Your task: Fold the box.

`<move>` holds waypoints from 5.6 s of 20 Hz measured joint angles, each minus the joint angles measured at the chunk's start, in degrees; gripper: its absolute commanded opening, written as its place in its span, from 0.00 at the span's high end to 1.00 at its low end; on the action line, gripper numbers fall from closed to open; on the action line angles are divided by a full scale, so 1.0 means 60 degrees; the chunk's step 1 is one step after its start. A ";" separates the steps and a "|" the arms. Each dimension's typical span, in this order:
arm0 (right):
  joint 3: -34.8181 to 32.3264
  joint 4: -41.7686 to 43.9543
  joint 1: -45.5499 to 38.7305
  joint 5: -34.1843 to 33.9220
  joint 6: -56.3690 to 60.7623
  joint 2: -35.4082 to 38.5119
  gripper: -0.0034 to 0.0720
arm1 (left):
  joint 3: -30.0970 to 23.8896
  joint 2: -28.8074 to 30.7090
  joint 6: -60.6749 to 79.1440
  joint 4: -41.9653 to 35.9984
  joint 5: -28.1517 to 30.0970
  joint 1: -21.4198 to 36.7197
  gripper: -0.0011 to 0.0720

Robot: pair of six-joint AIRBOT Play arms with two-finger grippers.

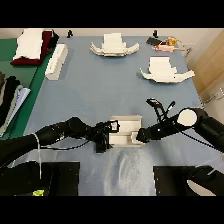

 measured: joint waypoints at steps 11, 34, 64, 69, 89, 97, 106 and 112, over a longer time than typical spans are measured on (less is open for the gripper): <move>0.1953 -0.4353 0.2922 0.0976 0.5348 -0.2193 0.38 | 0.0000 0.0000 0.0000 0.0000 0.0004 0.0000 0.34; 0.2229 -0.4860 0.3512 0.1264 0.7227 -0.3461 0.47 | 0.0000 0.0000 0.0000 0.0004 0.0000 0.0000 0.34; 0.4244 -0.6277 0.2605 0.3894 0.5956 -0.2171 0.95 | 0.0000 0.0000 0.0000 -0.0004 0.0000 0.0000 0.34; 0.4244 -0.4732 0.0029 0.3082 0.3687 -0.2951 0.95 | 0.0000 0.0000 0.0000 0.0000 0.0000 0.0000 0.34; 0.4240 0.3748 -0.1785 0.4011 -0.5275 -0.4779 0.95 | 0.0000 0.0000 0.0000 0.0000 0.0000 0.0000 0.34; 0.2477 0.2809 -0.0015 0.1552 -0.6768 -0.2557 0.95 | 0.0000 0.0000 0.0000 0.0000 0.0000 0.0000 0.34; 0.1457 0.1158 0.1759 -0.0849 -0.7231 -0.0838 0.95 | 0.0000 0.0000 0.0000 0.0000 -0.0004 0.0000 0.34; 0.1384 0.0084 0.2685 -0.1770 -0.7482 -0.0288 0.95 | 0.0000 0.0000 -0.0004 0.0000 -0.0004 0.0000 0.34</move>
